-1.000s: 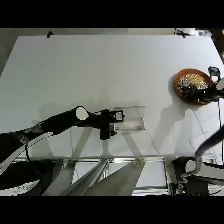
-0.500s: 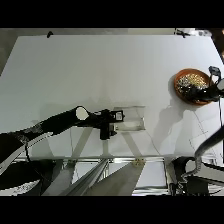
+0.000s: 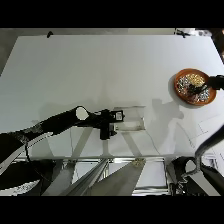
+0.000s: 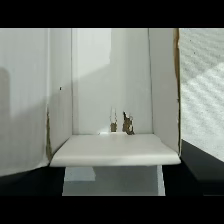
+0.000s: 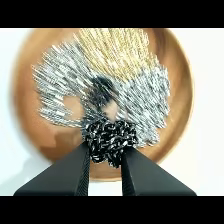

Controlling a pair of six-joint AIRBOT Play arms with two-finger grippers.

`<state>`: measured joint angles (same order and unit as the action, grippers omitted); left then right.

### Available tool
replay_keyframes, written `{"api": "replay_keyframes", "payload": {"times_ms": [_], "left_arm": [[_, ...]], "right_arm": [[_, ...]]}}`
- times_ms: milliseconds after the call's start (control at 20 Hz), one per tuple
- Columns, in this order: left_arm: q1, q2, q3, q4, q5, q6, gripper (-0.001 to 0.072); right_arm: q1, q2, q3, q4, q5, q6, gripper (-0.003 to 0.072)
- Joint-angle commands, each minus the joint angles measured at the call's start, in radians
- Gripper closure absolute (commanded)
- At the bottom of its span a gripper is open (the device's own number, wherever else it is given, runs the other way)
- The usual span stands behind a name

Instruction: Fold the box and place the chain.

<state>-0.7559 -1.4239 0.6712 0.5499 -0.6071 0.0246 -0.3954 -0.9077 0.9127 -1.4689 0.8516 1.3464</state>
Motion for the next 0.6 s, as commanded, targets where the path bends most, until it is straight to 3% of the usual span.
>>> {"api": "replay_keyframes", "payload": {"times_ms": [0,100,300,550], "left_arm": [[0.000,0.000,0.000,0.000,0.000,0.000,0.0219],[0.000,0.000,0.000,0.000,0.000,0.000,0.0219],[0.000,0.000,0.000,0.000,0.000,0.000,0.0219],[0.000,0.000,0.000,0.000,0.000,0.000,0.0219]], "right_arm": [[0.000,0.199,0.000,0.213,0.073,-0.082,0.0674],[0.000,0.299,0.000,0.305,0.129,-0.146,0.0674],[0.000,0.446,0.000,0.343,0.263,-0.151,0.0674],[0.064,0.528,0.000,0.421,0.414,-0.151,0.0674]]}}
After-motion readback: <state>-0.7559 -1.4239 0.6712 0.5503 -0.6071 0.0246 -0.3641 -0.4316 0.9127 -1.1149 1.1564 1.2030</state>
